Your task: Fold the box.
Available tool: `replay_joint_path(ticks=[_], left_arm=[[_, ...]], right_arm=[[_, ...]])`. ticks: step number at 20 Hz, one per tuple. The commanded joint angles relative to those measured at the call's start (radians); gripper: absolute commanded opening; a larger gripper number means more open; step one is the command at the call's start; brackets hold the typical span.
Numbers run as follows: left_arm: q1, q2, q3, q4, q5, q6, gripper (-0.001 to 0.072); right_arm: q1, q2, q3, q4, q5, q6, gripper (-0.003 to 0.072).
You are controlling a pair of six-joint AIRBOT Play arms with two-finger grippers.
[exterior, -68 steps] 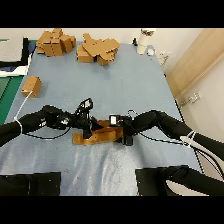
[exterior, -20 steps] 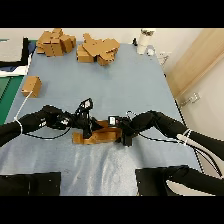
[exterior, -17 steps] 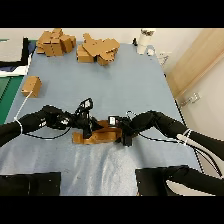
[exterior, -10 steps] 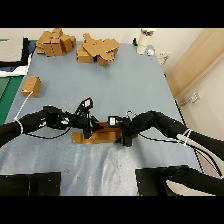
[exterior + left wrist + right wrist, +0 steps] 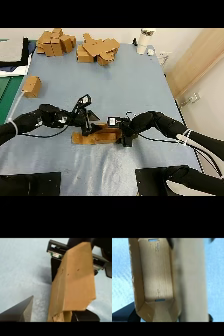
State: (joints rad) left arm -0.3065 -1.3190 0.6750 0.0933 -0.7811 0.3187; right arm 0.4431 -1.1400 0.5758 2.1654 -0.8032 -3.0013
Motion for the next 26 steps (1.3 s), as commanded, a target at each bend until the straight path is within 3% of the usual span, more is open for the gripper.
replay_joint_path(ticks=[1,3,6,7,8,9,11,15,18,22,26], left_arm=[[0.051,0.09,0.001,0.217,0.014,-0.274,0.0576],[0.09,0.171,0.001,0.392,-0.043,-0.473,0.0576],[0.115,0.287,0.001,0.545,-0.231,-0.716,0.0541],[0.112,0.31,0.001,0.564,-0.304,-0.777,0.0427],[0.108,0.325,0.001,0.564,-0.381,-0.845,0.0169],[0.095,0.33,0.001,0.552,-0.434,-0.91,0.001],[0.039,0.328,0.001,0.492,-0.412,-1.136,0.001],[-0.108,0.314,0.001,0.314,-0.152,-1.264,0.001],[-0.108,0.24,0.001,0.198,-0.062,-1.278,0.001],[-0.103,0.14,0.005,0.176,0.052,-1.276,0.001],[-0.103,0.126,0.005,0.173,0.169,-1.268,0.001]], right_arm=[[0.0,0.0,0.0,0.0,0.001,0.0,0.0591],[0.0,0.0,0.0,0.0,0.0,0.0,0.0593],[0.0,0.0,0.0,0.0,0.0,0.0,0.06],[0.0,0.0,0.0,0.0,0.0,0.0,0.0599],[-0.001,0.0,0.0,0.0,0.0,0.0,0.0599],[0.0,0.0,0.0,0.0,0.0,0.0,0.06],[0.0,0.0,0.0,0.0,0.0,0.0,0.0599],[0.0,0.0,0.0,0.0,0.0,0.0,0.0599],[0.0,0.0,0.0,0.0,0.0,0.0,0.0599],[0.0,0.0,0.0,0.0,0.0,0.0,0.0599],[0.0,0.0,0.0,0.0,0.0,0.0,0.0599]])
